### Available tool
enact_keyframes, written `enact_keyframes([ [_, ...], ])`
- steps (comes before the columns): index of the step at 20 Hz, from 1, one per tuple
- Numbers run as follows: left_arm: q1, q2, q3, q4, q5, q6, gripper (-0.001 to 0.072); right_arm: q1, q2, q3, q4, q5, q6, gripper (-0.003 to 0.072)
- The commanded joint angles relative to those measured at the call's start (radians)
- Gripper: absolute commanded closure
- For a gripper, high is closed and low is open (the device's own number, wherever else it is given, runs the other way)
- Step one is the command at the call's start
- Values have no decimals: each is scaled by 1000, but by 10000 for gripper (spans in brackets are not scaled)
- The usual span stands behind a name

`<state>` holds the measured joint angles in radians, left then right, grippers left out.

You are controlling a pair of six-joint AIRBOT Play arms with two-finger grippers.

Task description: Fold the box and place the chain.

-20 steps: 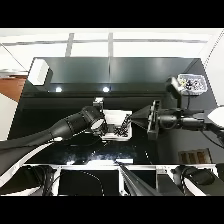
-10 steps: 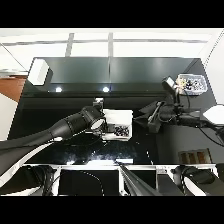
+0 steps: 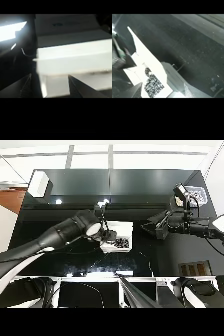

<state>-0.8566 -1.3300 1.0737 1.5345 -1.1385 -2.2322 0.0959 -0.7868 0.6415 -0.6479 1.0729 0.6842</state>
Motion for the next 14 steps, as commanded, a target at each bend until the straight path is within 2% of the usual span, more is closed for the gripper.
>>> enact_keyframes([
  [1,90,93,22,-28,-111,239,181,-7,1,1,-12,3,1,82],
  [3,185,153,19,-127,-190,444,182,-7,1,1,-32,1,1,82],
  [6,343,251,-32,-322,-195,817,182,-7,1,1,-44,1,1,82],
  [8,457,294,-105,-525,-119,1050,182,-7,1,1,-44,0,1,82],
  [10,558,296,-206,-819,-38,1308,182,-6,1,1,-42,5,1,82],
  [12,614,275,-298,-980,-14,1542,181,-6,1,1,-42,19,1,82],
  [13,620,261,-330,-976,-4,1642,154,-6,1,1,-42,23,1,82],
  [14,620,246,-365,-964,19,1744,-5,-6,1,1,-43,23,1,82],
])
